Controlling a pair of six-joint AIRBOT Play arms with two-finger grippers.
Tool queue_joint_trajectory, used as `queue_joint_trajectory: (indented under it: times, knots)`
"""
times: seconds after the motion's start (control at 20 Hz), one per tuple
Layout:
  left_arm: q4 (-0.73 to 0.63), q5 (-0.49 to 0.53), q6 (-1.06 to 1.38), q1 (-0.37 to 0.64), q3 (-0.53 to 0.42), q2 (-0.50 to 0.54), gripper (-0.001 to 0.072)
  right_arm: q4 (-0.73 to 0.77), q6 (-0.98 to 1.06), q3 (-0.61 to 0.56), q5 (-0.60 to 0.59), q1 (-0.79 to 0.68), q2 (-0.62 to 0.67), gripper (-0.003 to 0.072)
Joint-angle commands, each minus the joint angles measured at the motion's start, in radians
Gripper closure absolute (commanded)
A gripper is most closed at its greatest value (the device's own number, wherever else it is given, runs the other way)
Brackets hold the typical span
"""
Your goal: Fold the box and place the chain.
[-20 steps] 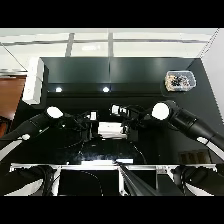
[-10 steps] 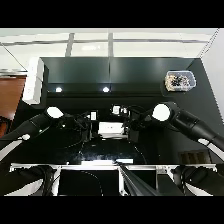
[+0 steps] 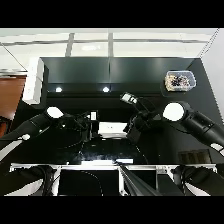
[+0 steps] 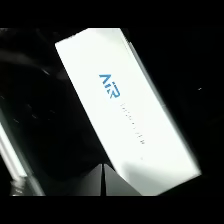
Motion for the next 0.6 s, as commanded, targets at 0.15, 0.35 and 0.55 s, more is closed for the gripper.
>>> queue_joint_trajectory:
  times: [0.15, 0.35, 0.55]
  knots:
    - [0.0, 0.0, 0.001, 0.0, 0.001, 0.0, 0.0245, 0.451, 0.081, -0.073, -0.085, -0.051, -0.111, 0.0685]
    - [0.0, 0.0, 0.001, 0.0, 0.001, 0.0, 0.0245, 0.396, 0.097, -0.073, -0.168, -0.051, -0.206, 0.0683]
    - [0.001, 0.001, 0.001, 0.0, 0.001, -0.001, 0.0244, 0.337, 0.122, -0.073, -0.171, -0.05, -0.238, 0.0682]
